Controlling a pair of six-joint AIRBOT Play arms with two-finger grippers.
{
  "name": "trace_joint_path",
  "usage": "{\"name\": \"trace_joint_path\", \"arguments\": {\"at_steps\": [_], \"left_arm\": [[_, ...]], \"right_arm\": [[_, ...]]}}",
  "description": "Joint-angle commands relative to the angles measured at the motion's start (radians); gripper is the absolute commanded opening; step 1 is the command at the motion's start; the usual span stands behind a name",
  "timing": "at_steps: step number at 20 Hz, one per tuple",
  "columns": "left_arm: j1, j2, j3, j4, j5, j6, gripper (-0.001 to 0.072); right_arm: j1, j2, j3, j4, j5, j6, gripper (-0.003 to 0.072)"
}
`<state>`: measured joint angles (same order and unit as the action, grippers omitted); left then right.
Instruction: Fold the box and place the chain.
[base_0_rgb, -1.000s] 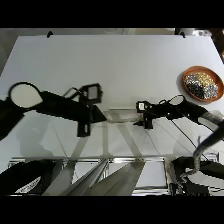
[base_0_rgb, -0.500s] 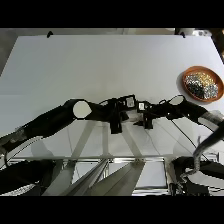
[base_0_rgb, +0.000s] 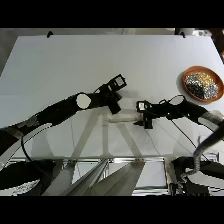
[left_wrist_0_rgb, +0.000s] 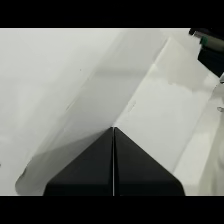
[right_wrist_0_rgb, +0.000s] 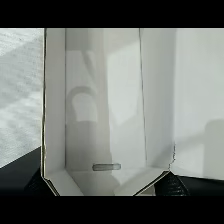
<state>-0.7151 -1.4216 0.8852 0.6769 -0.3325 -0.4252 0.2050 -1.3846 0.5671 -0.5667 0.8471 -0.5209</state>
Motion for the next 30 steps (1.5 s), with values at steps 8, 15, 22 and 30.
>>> {"name": "trace_joint_path", "arguments": {"at_steps": [8,15,22,30], "left_arm": [[0.021,-0.096,0.000,-0.011,-0.140,0.021,0.0002],[0.022,-0.069,0.000,-0.010,-0.097,0.022,0.0004],[0.025,0.110,0.000,0.169,-0.097,0.016,0.0048],[0.125,0.225,-0.015,0.407,-0.422,-0.054,0.0274]], "right_arm": [[0.000,0.001,0.000,-0.002,0.002,-0.001,0.0324],[0.000,0.001,0.000,-0.002,0.002,-0.001,0.0324],[0.000,0.001,0.000,-0.002,0.002,-0.001,0.0324],[0.000,0.001,0.000,-0.002,0.002,-0.001,0.0324]]}}
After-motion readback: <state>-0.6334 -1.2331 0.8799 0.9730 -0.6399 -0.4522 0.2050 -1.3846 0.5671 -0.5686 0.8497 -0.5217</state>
